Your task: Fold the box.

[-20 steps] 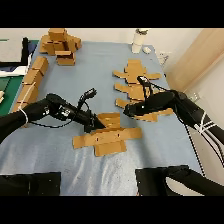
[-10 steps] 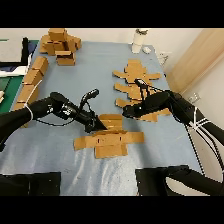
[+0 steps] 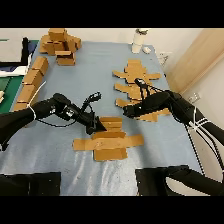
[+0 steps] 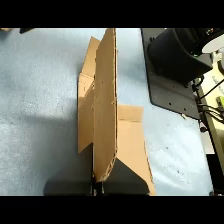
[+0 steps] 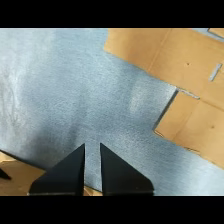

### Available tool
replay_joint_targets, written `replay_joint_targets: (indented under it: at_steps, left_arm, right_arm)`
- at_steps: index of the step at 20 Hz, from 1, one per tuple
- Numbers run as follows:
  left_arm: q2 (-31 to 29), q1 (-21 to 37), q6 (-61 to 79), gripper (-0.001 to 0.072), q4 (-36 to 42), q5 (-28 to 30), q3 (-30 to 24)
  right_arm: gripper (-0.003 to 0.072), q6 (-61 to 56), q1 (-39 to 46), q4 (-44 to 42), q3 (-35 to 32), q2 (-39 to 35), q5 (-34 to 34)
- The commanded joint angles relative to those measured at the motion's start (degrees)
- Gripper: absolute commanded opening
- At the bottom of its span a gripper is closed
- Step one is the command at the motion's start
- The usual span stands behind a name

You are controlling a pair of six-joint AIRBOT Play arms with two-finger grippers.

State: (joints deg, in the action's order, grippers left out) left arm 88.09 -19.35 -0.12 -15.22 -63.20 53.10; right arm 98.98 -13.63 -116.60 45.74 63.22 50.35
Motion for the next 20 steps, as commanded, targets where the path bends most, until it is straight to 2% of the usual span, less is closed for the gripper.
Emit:
replay_joint_targets:
  at_steps: [1, 3, 5, 7, 10, 13, 20]
  left_arm:
    - [0.0, -0.3, 0.7, 0.0012, 0.5, 0.5, 0.0]
    - [0.0, -0.3, 2.1, 0.0011, 3.0, 0.1, 0.0]
    - [0.0, -0.4, 4.3, 0.0011, 6.2, 0.1, 0.0]
    - [0.0, -1.1, 5.7, 0.0011, 6.9, 0.8, -0.3]
    - [-1.5, -2.6, 7.6, 0.0011, 6.4, 6.2, -2.6]
    - [-3.8, -3.2, 9.8, 0.0011, 6.4, 11.3, -5.0]
    - [-6.5, -6.2, 9.3, 0.0011, 2.6, 10.8, -7.6]
  right_arm:
    - [0.0143, 0.0, 0.0, 0.0, 0.0, 0.0, -0.2]
    - [0.0142, 0.0, 0.0, 0.0, 0.0, 0.0, -0.2]
    - [0.005, 0.0, 0.0, 0.1, 0.0, 0.0, -0.4]
    - [0.005, 0.0, 0.0, 0.4, 0.0, 0.0, -0.4]
    - [0.0016, 0.0, 0.0, 1.5, 0.0, 0.0, -0.9]
    - [0.0014, 0.0, 0.0, 2.0, 0.0, 0.0, -2.0]
    - [0.0014, 0.0, 0.0, 2.4, 0.0, 0.0, -3.2]
